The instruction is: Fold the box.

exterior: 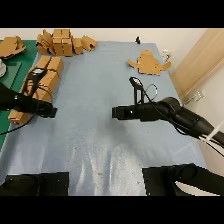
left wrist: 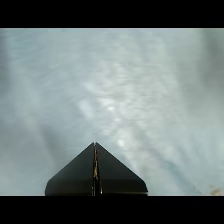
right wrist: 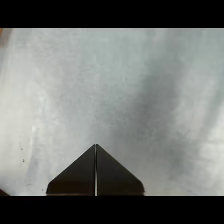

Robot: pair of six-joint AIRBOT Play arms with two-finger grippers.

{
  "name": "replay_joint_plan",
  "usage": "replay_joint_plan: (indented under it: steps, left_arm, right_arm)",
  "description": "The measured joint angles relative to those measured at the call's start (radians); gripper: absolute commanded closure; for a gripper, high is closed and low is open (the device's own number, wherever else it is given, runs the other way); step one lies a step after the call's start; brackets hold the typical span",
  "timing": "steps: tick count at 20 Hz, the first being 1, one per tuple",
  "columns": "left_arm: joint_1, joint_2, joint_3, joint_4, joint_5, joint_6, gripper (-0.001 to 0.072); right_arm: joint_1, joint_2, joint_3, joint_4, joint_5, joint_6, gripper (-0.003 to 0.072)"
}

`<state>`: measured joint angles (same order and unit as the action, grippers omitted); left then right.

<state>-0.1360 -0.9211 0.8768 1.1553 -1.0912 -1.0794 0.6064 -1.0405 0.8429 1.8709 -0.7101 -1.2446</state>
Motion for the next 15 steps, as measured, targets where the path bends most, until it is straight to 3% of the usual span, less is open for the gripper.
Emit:
replay_joint_plan:
  steps: [6, 15]
  left_arm:
    - [-0.212, -0.212, 0.132, -0.016, -0.026, -0.095, 0.0699]
    - [-0.259, -0.282, 0.177, -0.020, 0.011, -0.123, 0.0698]
  right_arm:
    - [-0.008, -0.166, 0.205, -0.096, -0.120, -0.005, 0.0684]
    - [-0.008, -0.213, 0.254, -0.118, -0.163, -0.005, 0.0683]
